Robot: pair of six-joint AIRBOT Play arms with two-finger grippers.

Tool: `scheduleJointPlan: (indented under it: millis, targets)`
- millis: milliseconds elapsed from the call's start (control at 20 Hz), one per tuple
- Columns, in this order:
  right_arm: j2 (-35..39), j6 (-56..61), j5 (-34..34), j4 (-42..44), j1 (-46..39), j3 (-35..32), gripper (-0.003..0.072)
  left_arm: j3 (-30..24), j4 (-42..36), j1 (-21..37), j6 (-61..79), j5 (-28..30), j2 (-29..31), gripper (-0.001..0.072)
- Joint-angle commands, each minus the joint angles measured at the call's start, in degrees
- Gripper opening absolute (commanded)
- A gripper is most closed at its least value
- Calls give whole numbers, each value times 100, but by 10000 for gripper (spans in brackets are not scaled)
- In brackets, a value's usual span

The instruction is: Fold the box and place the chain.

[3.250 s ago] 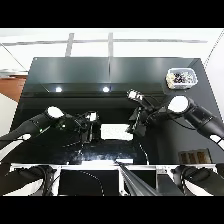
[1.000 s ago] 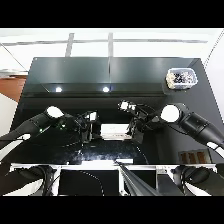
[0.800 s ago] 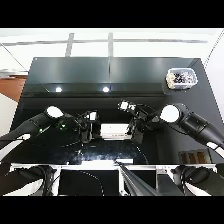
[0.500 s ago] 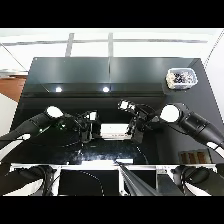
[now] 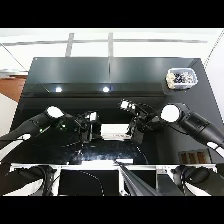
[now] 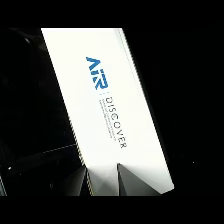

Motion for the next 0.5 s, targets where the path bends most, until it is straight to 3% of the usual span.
scheduleJointPlan:
  millis: [0, 450]
  targets:
    - [28, 118, 20, -9, 2, 20, 208, 0, 2, -2, 0, 2, -4, 407]
    - [50, 195, -22, -282, 2, 7, 208, 0, 2, -2, 0, 2, -4, 407]
